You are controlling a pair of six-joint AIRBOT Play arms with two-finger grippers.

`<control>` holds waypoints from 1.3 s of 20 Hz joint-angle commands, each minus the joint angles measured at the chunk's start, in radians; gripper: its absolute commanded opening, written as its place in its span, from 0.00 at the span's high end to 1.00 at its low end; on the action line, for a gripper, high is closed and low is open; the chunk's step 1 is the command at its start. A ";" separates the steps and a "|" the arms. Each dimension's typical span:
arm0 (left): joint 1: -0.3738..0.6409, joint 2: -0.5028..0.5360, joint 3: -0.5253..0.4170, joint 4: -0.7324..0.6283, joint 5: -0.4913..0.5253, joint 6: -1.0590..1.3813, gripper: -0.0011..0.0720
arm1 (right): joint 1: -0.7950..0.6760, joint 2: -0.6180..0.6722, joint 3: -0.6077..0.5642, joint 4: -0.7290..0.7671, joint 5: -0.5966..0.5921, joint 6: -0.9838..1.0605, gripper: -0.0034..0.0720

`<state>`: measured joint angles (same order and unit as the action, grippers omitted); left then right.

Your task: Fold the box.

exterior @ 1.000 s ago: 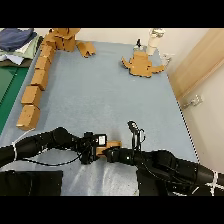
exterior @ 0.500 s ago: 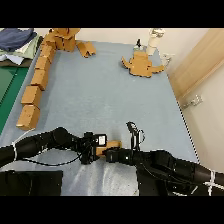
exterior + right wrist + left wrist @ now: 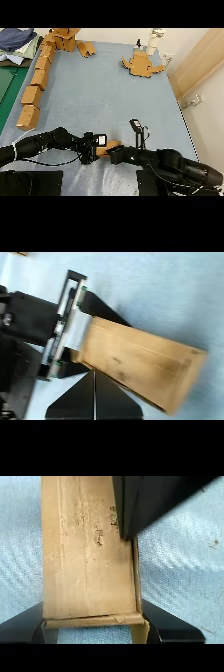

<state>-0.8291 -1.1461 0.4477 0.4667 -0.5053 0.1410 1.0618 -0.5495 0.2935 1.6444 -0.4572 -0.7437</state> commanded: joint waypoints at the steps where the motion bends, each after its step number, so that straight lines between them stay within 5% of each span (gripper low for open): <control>1: 0.000 0.000 0.000 0.000 0.000 0.000 0.49 | -0.040 0.129 0.072 -0.266 -0.492 0.121 0.95; 4: 0.000 0.000 0.000 0.000 0.000 0.000 0.49 | -0.055 0.187 0.101 -0.276 -0.591 0.124 0.95; 15: 0.000 0.000 0.000 0.000 0.000 0.000 0.49 | -0.053 0.187 0.100 -0.153 -0.494 0.143 0.95; 26: 0.002 0.001 0.045 0.003 0.044 -0.162 0.49 | -0.054 0.187 0.100 -0.302 -0.494 0.326 0.95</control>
<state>-0.8291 -1.1454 0.4717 0.4698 -0.4877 0.0723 1.0080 -0.3634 0.3927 1.3819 -0.9520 -0.4629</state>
